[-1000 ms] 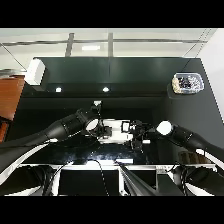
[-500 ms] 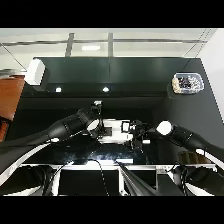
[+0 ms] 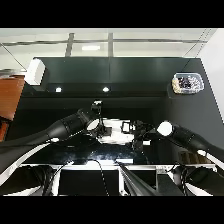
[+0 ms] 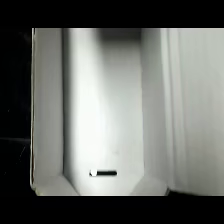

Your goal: Fold the box and place the chain.

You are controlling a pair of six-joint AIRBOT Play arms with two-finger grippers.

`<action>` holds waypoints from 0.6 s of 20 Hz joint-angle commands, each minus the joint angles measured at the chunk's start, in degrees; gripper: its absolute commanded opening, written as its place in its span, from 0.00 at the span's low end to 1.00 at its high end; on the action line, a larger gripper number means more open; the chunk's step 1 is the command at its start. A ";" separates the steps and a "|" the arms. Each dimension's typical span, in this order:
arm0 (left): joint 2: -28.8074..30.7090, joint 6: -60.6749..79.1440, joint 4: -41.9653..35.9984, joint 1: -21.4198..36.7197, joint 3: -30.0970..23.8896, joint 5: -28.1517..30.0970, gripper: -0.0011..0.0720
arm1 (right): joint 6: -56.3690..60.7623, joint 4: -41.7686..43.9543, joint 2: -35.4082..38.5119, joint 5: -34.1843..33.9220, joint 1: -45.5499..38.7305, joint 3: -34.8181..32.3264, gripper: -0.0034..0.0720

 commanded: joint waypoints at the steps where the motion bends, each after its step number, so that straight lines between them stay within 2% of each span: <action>1: 0.24 -0.11 -0.09 0.02 -0.02 -0.46 0.05 | 7.63 -11.45 4.13 4.94 -0.46 1.09 0.99; 4: 0.20 -0.39 -0.07 0.00 -0.04 -0.24 0.05 | 7.72 -18.64 5.42 6.49 -1.68 0.92 0.99; 5: 0.15 -1.07 -0.09 0.02 -0.04 0.33 0.05 | 7.69 -18.53 5.27 5.88 -1.66 0.90 0.99; 9: 0.11 -1.16 -0.09 0.00 -0.04 0.28 0.05 | 3.28 -5.97 4.79 3.74 -0.66 0.90 0.97; 10: 0.11 -1.16 -0.07 0.00 -0.04 0.35 0.05 | 2.78 -4.35 4.76 3.67 -0.55 0.90 0.95; 11: 0.11 -1.16 -0.09 0.00 -0.04 0.35 0.05 | 2.82 -4.28 4.76 3.52 -0.55 0.90 0.80; 12: 0.11 -1.16 -0.07 0.00 -0.04 0.33 0.05 | 2.80 -4.37 4.76 3.50 -0.55 0.90 0.80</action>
